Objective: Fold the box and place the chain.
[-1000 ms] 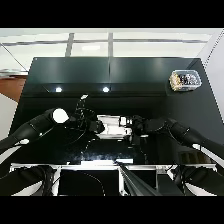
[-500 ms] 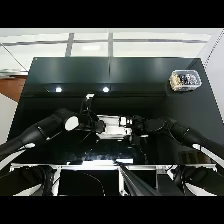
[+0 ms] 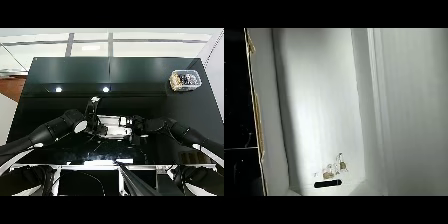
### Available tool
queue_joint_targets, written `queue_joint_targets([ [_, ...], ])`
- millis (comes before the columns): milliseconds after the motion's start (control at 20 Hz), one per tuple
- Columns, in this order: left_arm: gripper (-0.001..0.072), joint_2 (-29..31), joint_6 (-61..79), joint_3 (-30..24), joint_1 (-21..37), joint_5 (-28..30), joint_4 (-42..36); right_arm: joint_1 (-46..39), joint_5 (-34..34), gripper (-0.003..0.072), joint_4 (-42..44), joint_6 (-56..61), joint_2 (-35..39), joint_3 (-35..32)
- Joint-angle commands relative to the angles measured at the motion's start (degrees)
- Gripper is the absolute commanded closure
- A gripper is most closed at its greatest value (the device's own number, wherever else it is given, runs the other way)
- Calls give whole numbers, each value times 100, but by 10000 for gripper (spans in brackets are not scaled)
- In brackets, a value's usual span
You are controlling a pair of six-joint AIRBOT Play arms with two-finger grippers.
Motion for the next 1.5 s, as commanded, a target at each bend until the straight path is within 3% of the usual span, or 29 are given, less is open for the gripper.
queue_joint_targets([
  [0,326,-74,-348,122,-22,-245,308,2,-4,224,2,2,-2,-2],
  [350,327,-560,-455,660,-22,-498,267,2,-7,224,4,4,-2,-2],
  [450,380,-588,-564,660,-22,-494,249,2,-15,224,9,4,-2,-2],
  [650,381,-778,-584,662,-72,-487,-15,2,-48,224,9,4,-2,-2],
  [1450,381,-833,-1010,769,-223,-450,138,2,-70,224,11,7,-2,-2],
])
